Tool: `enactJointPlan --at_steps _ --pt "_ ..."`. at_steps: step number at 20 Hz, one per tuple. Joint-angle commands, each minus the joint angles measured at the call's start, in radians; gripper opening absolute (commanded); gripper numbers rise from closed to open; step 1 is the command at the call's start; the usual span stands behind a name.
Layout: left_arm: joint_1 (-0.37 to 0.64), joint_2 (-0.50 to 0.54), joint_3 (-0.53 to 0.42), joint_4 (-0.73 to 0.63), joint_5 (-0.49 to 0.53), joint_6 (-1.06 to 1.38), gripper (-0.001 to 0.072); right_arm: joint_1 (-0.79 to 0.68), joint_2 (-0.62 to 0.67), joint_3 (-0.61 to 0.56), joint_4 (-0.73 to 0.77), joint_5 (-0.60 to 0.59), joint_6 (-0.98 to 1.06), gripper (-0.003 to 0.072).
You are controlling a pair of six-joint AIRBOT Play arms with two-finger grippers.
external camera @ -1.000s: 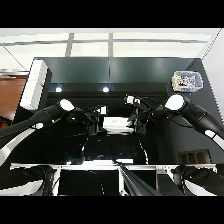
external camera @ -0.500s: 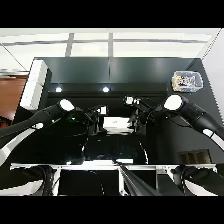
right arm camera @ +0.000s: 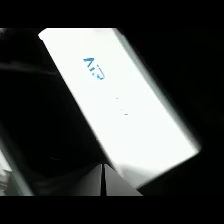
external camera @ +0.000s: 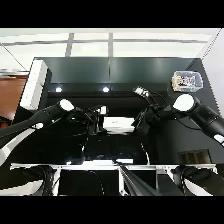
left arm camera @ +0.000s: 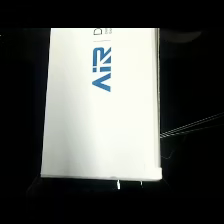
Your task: Fold the box and place the chain.
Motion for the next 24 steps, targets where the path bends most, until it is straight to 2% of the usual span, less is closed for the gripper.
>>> enactJointPlan --at_steps 1,3,7,10,16,20,24 --pt "0.000 0.000 0.001 0.000 0.001 0.000 0.0401 -0.030 0.010 -0.106 0.358 -0.047 0.101 0.0014" --pt "0.000 0.000 0.001 0.000 0.001 0.001 0.0401 -0.029 0.002 -0.128 0.467 -0.115 0.123 0.0014" --pt "0.000 0.000 0.001 0.000 0.001 0.000 0.0401 -0.018 -0.060 -0.134 0.463 -0.188 0.176 0.0015" --pt "0.000 0.000 0.000 0.000 0.001 0.000 0.0401 0.023 -0.114 -0.134 0.400 -0.269 0.241 0.0014" --pt "0.000 0.000 0.000 0.000 0.000 0.000 0.0402 0.034 -0.145 -0.134 0.283 -0.278 0.275 0.0014" --pt "0.000 0.000 0.000 0.000 0.000 0.000 0.0402 0.034 -0.144 -0.133 0.282 -0.295 0.277 0.0014" --pt "0.000 0.000 0.000 0.000 0.000 0.000 0.0401 0.016 -0.079 -0.076 0.288 -0.196 0.254 0.0015"
